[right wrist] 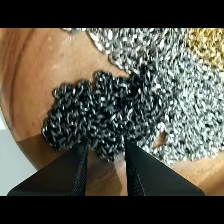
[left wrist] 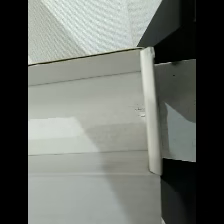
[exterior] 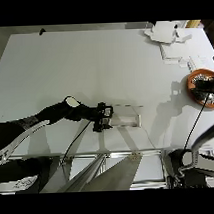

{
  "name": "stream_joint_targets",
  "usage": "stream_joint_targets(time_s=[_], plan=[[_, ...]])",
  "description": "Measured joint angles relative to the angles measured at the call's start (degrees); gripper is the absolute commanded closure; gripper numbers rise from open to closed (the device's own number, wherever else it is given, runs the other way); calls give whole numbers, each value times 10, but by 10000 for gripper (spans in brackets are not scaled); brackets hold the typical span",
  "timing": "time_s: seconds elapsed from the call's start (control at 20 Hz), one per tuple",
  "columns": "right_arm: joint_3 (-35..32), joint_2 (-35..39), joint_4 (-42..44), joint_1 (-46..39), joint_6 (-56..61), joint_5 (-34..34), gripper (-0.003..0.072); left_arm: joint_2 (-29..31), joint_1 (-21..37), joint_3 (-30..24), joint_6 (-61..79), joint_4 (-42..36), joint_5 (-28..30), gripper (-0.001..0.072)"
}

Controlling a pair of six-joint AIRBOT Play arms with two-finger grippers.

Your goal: Fold the box and place the chain.

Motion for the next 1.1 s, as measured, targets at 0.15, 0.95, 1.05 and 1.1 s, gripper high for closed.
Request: stream_joint_targets(time_s=[0.15, 0.95, 1.05, 1.1], plan=[[0, -14, 6, -1, -1, -4, 465, 0, 0, 0, 0, 0, 0, 395], [0, 52, 42, -2, -7, 52, 672, 0, 0, 0, 0, 0, 0, 395], [0, 95, 72, -2, -16, 71, 672, 0, 0, 0, 0, 0, 0, 395], [0, 118, 92, -2, -21, 83, 672, 0, 0, 0, 0, 0, 0, 395]])
